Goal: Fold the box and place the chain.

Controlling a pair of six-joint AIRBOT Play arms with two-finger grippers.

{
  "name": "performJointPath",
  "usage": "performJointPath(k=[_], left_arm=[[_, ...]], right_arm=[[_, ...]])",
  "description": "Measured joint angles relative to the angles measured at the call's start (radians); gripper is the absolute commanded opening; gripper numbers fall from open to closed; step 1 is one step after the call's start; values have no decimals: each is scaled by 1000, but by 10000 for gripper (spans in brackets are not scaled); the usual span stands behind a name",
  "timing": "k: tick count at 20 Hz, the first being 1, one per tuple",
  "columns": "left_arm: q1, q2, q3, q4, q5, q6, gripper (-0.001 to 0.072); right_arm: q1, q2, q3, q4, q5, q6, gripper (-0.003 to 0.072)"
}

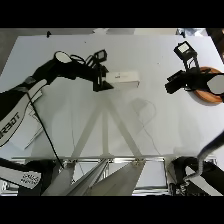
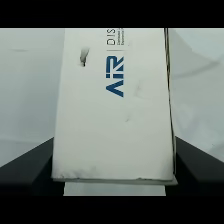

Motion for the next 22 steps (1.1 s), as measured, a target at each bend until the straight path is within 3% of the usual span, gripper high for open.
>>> performJointPath(k=[4, 5, 9, 14, 18, 21, 22], left_arm=[[50, 96, 0, 48, 135, -142, 9], [98, 132, 0, 121, 224, -280, 8], [227, 144, -1, 370, 335, -637, 7], [366, 56, -12, 626, 385, -1046, 6], [401, -24, -31, 802, 417, -1279, 8], [409, -76, -35, 857, 435, -1351, 10], [410, -92, -36, 871, 431, -1366, 45]], right_arm=[[0, 0, 0, -1, 0, 0, 8], [0, 0, 0, -1, 0, 0, 8], [0, 0, 0, -1, 0, 0, 8], [0, 0, 0, -1, 0, 0, 8], [0, 0, 0, -1, 0, 0, 8], [0, 0, 0, -1, 0, 0, 8], [0, 0, 0, -1, 0, 0, 8]])
